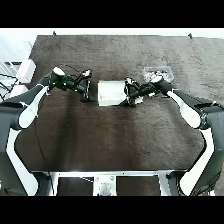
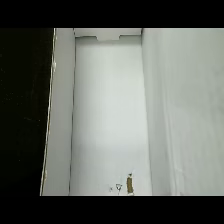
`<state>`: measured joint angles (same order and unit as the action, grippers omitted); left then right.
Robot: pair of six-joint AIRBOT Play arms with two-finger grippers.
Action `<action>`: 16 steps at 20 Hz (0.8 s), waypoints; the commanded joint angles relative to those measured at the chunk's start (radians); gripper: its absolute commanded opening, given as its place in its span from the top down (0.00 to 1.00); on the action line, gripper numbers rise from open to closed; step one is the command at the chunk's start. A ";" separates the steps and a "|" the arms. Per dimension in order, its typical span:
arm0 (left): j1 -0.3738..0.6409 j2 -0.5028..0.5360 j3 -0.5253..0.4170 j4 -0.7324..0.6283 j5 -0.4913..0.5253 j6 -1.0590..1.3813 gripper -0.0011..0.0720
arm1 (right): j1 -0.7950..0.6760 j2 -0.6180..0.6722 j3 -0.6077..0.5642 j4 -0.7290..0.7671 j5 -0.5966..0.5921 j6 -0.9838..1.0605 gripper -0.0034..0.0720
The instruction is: Fold the box and place the chain.
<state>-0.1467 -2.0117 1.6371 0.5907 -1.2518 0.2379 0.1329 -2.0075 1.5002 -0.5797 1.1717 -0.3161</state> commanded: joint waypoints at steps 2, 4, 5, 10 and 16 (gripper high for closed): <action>0.000 -0.016 0.004 -0.017 -0.020 0.006 0.01 | 0.001 0.001 0.000 0.000 0.000 0.000 0.20; 0.000 -0.040 0.003 -0.041 -0.032 0.006 0.01 | 0.001 0.001 0.000 0.000 0.000 0.000 0.20; 0.000 -0.046 0.003 -0.046 -0.030 0.009 0.01 | 0.001 0.001 0.000 0.000 0.000 0.000 0.20; -0.006 -0.054 0.003 -0.063 -0.021 0.033 0.01 | 0.001 0.001 0.000 0.000 0.000 0.000 0.20; -0.037 -0.054 0.003 -0.049 0.023 0.059 0.01 | 0.001 0.001 0.000 0.000 0.000 0.000 0.20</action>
